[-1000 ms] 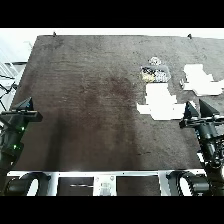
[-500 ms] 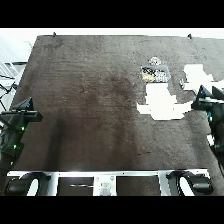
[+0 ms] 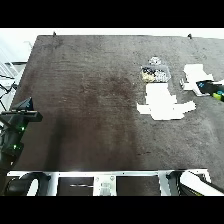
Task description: Fold the box and place the chain.
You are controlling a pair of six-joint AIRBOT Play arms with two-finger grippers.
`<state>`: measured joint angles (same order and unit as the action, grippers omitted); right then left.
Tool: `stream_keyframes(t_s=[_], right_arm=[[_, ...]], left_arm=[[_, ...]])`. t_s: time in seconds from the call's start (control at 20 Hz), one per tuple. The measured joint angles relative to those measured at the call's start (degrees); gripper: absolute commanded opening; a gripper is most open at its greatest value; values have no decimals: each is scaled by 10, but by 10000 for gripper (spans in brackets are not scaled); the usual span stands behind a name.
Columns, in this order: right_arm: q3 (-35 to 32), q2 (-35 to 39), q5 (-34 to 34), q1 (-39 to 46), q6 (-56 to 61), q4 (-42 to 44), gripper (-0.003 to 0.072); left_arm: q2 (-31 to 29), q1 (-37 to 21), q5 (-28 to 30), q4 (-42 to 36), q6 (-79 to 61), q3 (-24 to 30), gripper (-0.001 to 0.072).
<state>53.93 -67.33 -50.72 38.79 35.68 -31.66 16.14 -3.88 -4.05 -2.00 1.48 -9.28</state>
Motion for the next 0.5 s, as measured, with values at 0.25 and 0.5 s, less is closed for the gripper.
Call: stream_keyframes(t_s=[0.25, 0.5], right_arm=[[190, -162, -184, 58, 91, -145, 512], [303, -288, -278, 61, 122, -208, 510]], left_arm=[[0, 0, 0, 0, 0, 0, 19], [0, 0, 0, 0, 0, 0, 19]])
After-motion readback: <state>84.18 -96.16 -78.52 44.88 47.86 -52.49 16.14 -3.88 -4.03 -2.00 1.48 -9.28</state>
